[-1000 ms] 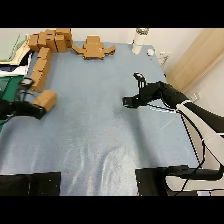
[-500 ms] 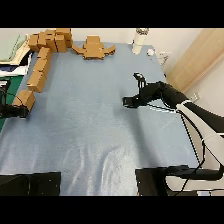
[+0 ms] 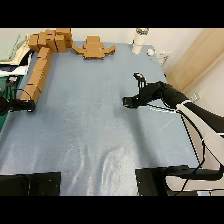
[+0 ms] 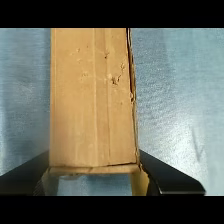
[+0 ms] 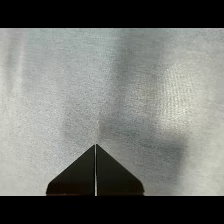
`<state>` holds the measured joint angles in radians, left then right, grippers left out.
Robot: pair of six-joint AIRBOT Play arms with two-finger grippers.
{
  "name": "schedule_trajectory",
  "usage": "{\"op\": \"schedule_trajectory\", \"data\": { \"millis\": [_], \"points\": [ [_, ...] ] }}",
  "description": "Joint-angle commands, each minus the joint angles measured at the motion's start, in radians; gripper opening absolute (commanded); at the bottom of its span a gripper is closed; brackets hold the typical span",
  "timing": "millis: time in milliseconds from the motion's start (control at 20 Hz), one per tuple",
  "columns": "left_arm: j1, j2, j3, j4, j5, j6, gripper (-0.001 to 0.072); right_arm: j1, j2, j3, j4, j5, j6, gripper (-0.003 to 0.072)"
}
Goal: Fold the box.
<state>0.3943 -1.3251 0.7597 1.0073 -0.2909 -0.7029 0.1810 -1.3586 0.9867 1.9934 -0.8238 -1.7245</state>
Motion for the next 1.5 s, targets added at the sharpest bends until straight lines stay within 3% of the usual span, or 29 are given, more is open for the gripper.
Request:
{"op": "schedule_trajectory", "data": {
  "millis": [0, 250, 300, 350, 600, 850, 1000, 1050, 1100, 1150, 1300, 1450],
  "points": [
    [-0.006, -0.028, 0.018, -0.02, 0.011, -0.027, 0.0372, 0.0, 0.0, 0.001, 0.0, 0.0, 0.0, 0.0003],
    [0.002, -0.028, 0.018, -0.019, -0.024, -0.03, 0.0377, 0.0, 0.0, 0.001, 0.0, 0.0, 0.0, 0.0003],
    [0.002, -0.028, 0.018, -0.016, -0.04, -0.027, 0.0624, 0.0, 0.0, 0.001, 0.0, 0.0, 0.0, 0.0003],
    [0.004, -0.028, 0.018, -0.016, -0.05, -0.031, 0.0698, 0.0, 0.0, 0.001, 0.0, 0.0, 0.0, 0.0003],
    [0.057, 0.043, 0.023, -0.015, -0.215, -0.101, 0.0699, 0.0, 0.0, 0.001, 0.0, 0.0, 0.0, 0.0003],
    [0.106, 0.172, 0.052, 0.02, -0.58, -0.214, 0.0698, 0.0, 0.0, 0.001, 0.0, 0.0, 0.0, 0.0003],
    [0.052, 0.237, 0.051, 0.001, -0.694, -0.263, 0.0696, 0.0, 0.0, 0.001, 0.0, 0.0, 0.0, 0.0004],
    [0.012, 0.256, 0.052, -0.019, -0.702, -0.263, 0.0528, 0.0, 0.0, 0.001, 0.0, 0.0, 0.0, 0.0004],
    [-0.035, 0.267, 0.06, -0.025, -0.705, -0.262, 0.0154, 0.0, 0.0, 0.001, 0.0, 0.0, 0.0, 0.0004],
    [-0.097, 0.267, 0.082, -0.024, -0.714, -0.263, 0.0013, 0.0, 0.0, 0.001, 0.0, 0.0, 0.0, 0.0003],
    [-0.317, 0.248, 0.153, -0.023, -0.674, -0.264, 0.0012, 0.0, 0.0, 0.001, 0.0, 0.0, 0.0, 0.0004],
    [-0.515, 0.154, 0.274, -0.024, -0.592, -0.346, 0.0012, 0.0, 0.0, 0.001, 0.0, 0.0, 0.0, 0.0003]
  ]
}}
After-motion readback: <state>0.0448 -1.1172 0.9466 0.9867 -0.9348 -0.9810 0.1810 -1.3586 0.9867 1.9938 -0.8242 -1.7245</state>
